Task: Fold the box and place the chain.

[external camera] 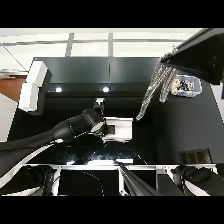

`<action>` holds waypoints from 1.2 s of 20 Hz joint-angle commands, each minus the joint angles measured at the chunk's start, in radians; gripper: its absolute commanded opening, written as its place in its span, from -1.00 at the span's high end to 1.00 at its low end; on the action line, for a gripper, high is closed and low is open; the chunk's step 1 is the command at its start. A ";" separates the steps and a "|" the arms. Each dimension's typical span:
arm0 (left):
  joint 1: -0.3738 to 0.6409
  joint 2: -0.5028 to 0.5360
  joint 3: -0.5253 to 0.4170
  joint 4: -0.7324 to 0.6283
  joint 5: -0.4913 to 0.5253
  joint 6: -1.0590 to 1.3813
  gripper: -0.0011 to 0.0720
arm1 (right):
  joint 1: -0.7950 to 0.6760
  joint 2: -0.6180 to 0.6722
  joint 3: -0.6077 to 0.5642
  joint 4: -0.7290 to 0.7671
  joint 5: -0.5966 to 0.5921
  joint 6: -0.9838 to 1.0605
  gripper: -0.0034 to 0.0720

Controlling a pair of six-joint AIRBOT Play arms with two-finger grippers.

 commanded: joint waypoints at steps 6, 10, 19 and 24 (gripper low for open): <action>0.000 0.000 0.000 -0.003 0.000 0.000 0.89 | 0.048 0.003 -0.015 0.003 -0.010 0.000 0.82; 0.000 0.000 0.000 -0.003 0.000 0.000 0.89 | 0.048 0.003 -0.146 0.064 -0.009 0.000 0.82; 0.000 0.000 0.000 -0.003 0.000 0.000 0.89 | 0.048 0.003 -0.288 -0.064 0.040 0.024 0.82; 0.000 0.000 0.000 -0.003 0.000 0.000 0.89 | 0.048 0.003 -0.428 0.027 -0.005 0.026 0.82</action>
